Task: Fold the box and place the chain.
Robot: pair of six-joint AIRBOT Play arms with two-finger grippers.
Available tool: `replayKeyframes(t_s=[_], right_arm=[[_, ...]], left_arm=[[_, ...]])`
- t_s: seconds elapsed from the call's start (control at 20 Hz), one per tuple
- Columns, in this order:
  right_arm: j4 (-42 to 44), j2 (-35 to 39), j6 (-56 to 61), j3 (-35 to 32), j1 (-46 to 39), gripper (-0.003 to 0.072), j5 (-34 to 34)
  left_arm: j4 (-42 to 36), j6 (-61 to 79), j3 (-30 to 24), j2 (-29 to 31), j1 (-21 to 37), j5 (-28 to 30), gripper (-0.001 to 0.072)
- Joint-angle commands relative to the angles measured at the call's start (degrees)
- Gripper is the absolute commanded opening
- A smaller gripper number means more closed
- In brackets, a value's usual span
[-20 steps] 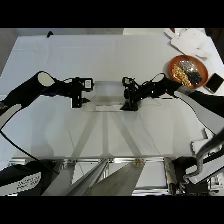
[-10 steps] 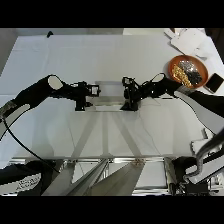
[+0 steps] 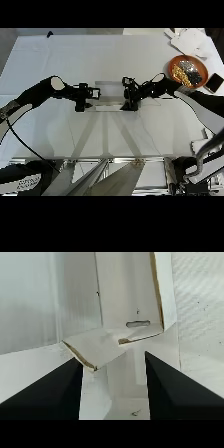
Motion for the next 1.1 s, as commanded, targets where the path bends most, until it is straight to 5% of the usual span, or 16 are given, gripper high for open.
replayKeyframes(t_s=[0.0,0.6,0.65,0.8,1.05], right_arm=[[0.02,-0.02,0.00,0.00,0.04,0.0528,0.02],[0.02,-0.02,0.00,0.00,0.04,0.0528,0.02],[0.02,-0.02,0.00,0.00,0.04,0.0528,0.02],[0.02,-0.02,0.00,0.00,0.04,0.0528,0.02],[0.02,-0.02,0.00,0.00,0.04,0.0528,0.02]], left_arm=[[0.07,2.56,0.02,-0.22,-0.04,-0.02,0.0380],[-5.33,6.58,0.02,-0.50,-0.04,0.85,0.0308],[-5.33,6.58,0.02,-0.50,-0.04,0.83,0.0217],[-5.35,6.58,0.02,-0.50,-0.04,0.81,0.0135],[-9.14,6.58,0.02,-0.52,-0.04,0.87,0.0133]])
